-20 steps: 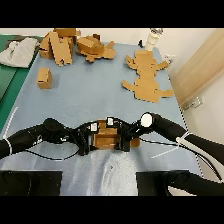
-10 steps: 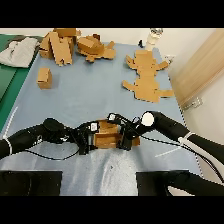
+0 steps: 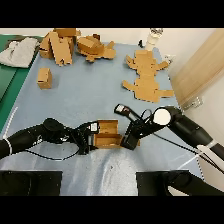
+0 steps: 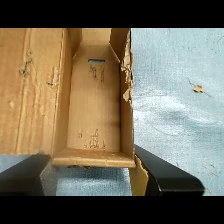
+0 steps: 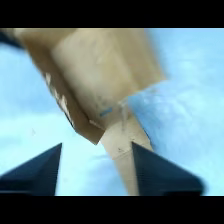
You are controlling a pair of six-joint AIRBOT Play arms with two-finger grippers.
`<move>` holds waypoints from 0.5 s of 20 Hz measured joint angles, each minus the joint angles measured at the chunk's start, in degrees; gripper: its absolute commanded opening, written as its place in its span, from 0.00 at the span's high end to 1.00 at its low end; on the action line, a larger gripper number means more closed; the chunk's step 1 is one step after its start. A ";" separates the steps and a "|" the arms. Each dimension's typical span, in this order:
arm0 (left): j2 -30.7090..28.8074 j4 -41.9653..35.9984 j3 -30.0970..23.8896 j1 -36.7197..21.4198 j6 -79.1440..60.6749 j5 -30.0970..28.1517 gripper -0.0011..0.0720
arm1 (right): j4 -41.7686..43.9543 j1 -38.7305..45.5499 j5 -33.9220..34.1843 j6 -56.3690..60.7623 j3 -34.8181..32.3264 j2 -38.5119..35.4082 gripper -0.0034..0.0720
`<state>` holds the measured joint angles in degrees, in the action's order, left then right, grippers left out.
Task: Fold the box.
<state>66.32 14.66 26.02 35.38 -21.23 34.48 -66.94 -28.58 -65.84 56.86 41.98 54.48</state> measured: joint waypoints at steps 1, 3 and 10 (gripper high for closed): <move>0.00 0.00 0.00 0.00 0.00 0.00 0.58 | 0.17 0.00 0.85 5.01 0.55 -0.94 0.95; 0.00 -0.02 0.00 0.00 0.02 -0.02 0.58 | 2.64 0.00 4.22 12.74 1.42 -1.57 0.95; 0.00 -0.02 0.00 0.00 0.04 -0.02 0.58 | 20.24 2.27 11.45 11.56 5.97 10.32 0.96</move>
<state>66.32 14.63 26.02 35.38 -21.19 34.46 -46.70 -26.30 -54.39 68.42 47.94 64.79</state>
